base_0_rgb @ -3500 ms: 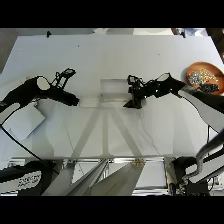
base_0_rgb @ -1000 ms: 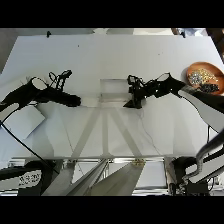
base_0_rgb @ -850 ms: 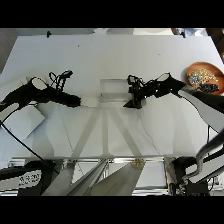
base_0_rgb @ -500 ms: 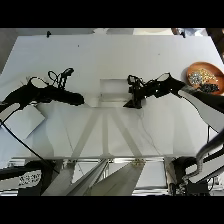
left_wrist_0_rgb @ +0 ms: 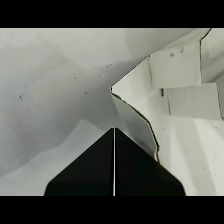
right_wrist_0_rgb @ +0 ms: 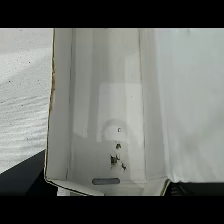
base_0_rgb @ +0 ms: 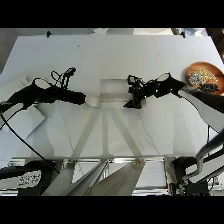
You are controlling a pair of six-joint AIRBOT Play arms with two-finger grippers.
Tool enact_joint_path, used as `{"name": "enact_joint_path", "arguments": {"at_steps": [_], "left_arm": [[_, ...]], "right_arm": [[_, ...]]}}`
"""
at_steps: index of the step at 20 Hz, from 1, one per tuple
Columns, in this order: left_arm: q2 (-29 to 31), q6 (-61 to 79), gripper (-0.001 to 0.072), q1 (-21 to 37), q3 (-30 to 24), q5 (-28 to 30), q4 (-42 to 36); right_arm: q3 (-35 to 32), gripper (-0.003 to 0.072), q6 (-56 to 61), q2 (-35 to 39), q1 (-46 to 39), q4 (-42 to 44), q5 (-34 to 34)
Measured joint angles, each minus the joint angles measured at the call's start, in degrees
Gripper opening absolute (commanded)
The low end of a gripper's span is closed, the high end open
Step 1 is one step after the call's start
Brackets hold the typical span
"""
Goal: Fold the box and place the chain.
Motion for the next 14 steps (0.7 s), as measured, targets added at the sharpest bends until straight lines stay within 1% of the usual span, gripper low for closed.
{"name": "enact_joint_path", "arguments": {"at_steps": [1, 2, 3, 8, 9, 11, 13, 14], "left_arm": [[0.0, 0.1, 0.0017, -0.1, 0.0, -0.2, -0.6], [0.0, 0.1, 0.0063, -0.1, 0.0, -0.5, -1.2], [0.0, 0.2, 0.0091, -0.3, 0.0, -0.9, -1.9], [0.0, 2.1, 0.0100, -2.0, 0.0, -2.3, -3.7], [0.0, 2.3, 0.0114, -2.3, 0.0, -2.4, -4.3], [0.0, 2.6, 0.0323, -2.5, 0.0, -2.4, -5.8], [0.0, 2.7, 0.0337, -2.7, 0.0, -2.0, -8.0], [0.0, 3.0, 0.0357, -2.7, 0.0, -1.8, -9.1]], "right_arm": [[0.0, 0.0495, 0.0, 0.0, 0.0, 0.0, 0.0], [0.0, 0.0495, 0.0, 0.0, 0.0, 0.0, 0.0], [0.0, 0.0495, 0.0, 0.0, 0.0, 0.0, 0.0], [0.0, 0.0495, 0.0, 0.0, 0.0, 0.0, 0.0], [0.0, 0.0495, 0.0, 0.0, 0.0, 0.0, 0.0], [0.0, 0.0495, 0.0, 0.0, 0.0, 0.0, 0.0], [0.0, 0.0495, 0.0, 0.0, 0.0, 0.0, 0.0], [0.0, 0.0495, 0.0, 0.0, 0.0, 0.0, 0.0]]}}
